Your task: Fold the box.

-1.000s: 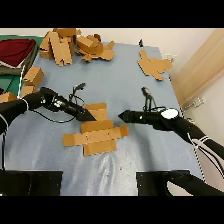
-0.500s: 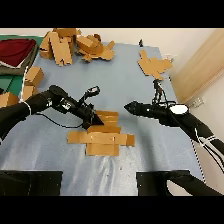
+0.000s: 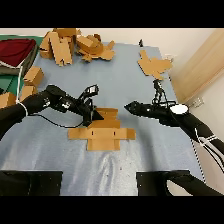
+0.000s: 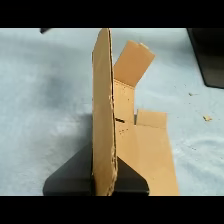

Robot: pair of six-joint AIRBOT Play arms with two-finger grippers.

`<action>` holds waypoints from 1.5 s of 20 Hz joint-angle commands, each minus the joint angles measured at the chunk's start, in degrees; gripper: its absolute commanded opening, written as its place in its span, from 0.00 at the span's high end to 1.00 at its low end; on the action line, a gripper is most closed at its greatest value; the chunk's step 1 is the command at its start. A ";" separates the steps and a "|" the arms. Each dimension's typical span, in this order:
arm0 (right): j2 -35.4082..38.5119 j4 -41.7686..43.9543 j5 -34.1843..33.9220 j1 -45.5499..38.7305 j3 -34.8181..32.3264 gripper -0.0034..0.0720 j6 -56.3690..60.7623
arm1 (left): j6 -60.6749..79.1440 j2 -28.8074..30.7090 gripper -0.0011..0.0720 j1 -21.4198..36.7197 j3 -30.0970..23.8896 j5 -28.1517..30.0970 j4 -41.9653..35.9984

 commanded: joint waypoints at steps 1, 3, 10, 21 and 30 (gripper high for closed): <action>-0.74 0.02 -0.11 -0.02 0.07 0.66 0.04 | 3.17 1.51 0.97 0.35 -0.68 1.18 -1.70; -1.62 0.02 -0.11 0.00 0.07 0.66 0.04 | 3.48 1.53 0.97 0.33 -2.27 3.39 -2.01; -3.06 0.04 -0.79 0.59 0.07 0.66 0.02 | 14.78 6.95 0.97 0.09 -11.67 7.80 -9.68; -3.06 0.07 -1.03 0.61 0.09 0.66 0.02 | 16.52 9.07 0.97 0.11 -16.94 3.54 -10.54; -3.06 0.07 -0.81 0.83 0.07 0.66 0.02 | 16.63 6.75 0.97 0.24 -18.08 5.99 -11.98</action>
